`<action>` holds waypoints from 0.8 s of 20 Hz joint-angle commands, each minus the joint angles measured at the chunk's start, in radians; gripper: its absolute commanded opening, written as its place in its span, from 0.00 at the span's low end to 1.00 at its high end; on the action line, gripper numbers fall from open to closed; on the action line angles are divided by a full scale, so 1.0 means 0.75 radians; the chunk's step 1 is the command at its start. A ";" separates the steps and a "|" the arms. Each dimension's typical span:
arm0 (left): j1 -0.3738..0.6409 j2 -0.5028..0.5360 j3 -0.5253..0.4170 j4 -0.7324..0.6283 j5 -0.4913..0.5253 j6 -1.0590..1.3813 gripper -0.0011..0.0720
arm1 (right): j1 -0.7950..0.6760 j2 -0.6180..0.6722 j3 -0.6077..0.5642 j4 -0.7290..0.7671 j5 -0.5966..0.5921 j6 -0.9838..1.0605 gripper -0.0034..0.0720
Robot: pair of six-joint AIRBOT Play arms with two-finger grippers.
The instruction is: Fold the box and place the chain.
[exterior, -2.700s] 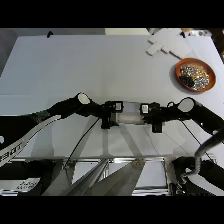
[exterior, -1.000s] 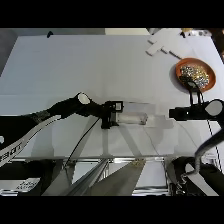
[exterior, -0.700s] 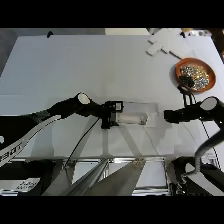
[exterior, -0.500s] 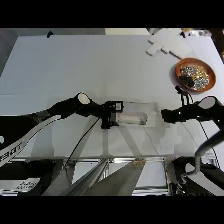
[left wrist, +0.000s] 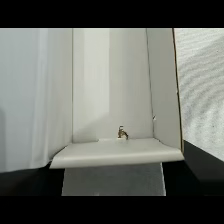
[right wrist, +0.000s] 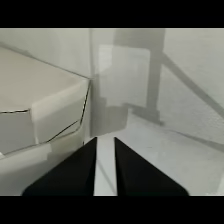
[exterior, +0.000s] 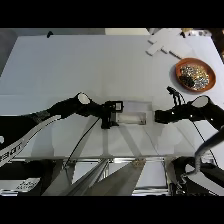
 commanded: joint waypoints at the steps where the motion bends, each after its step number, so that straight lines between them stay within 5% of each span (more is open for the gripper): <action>1: 0.000 0.000 -0.001 0.000 0.000 0.000 0.36 | 0.009 0.035 0.001 0.086 0.024 -0.047 0.30; 3: 0.000 0.000 -0.001 0.000 0.000 0.000 0.36 | 0.009 0.081 0.001 0.093 0.028 -0.055 0.32; 6: 0.000 0.000 -0.001 0.000 0.000 0.000 0.36 | 0.009 0.139 0.001 0.100 0.029 -0.055 0.50; 13: 0.000 0.000 -0.001 0.000 0.000 0.000 0.36 | 0.065 0.150 0.001 0.117 0.066 -0.069 0.50; 16: 0.000 0.000 -0.001 0.000 -0.001 0.000 0.36 | 0.136 0.149 0.001 0.051 -0.002 -0.006 0.63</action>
